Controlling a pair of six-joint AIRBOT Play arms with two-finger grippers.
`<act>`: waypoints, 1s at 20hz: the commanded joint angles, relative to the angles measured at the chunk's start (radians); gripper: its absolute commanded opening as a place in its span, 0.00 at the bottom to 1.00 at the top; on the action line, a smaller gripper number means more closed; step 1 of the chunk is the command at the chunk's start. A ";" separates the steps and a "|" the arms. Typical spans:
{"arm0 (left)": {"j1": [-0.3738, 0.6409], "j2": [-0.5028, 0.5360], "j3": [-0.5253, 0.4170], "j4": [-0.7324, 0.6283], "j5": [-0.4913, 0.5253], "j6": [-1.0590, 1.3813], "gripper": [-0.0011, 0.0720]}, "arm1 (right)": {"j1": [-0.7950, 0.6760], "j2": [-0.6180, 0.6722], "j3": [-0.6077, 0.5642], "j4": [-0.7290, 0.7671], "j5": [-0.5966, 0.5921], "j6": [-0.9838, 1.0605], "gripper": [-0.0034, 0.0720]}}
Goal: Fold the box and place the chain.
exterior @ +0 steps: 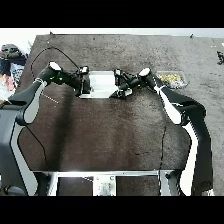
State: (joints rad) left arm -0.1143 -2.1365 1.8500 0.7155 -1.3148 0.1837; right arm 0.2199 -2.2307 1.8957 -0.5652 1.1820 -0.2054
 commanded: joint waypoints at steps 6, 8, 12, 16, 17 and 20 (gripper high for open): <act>-0.001 -0.031 0.000 -0.126 -0.005 0.002 0.30 | 0.001 0.001 0.000 0.000 0.000 0.000 0.71; -0.001 -0.037 0.000 -0.125 -0.005 0.001 0.31 | 0.001 0.001 0.000 0.000 0.000 0.000 0.71; -0.001 -0.037 0.000 -0.134 -0.002 0.001 0.76 | 0.001 0.001 0.000 0.000 0.000 0.000 0.71; -0.001 -0.037 0.000 -0.132 0.016 0.001 0.76 | 0.001 0.001 0.000 0.000 0.000 0.000 0.71; -0.001 -0.037 0.000 -0.132 0.015 0.000 0.76 | 0.001 0.001 0.000 0.000 0.000 0.000 0.71; 0.000 -0.037 0.000 -0.120 0.016 -0.002 0.50 | 0.001 0.001 0.000 0.000 0.000 0.000 0.71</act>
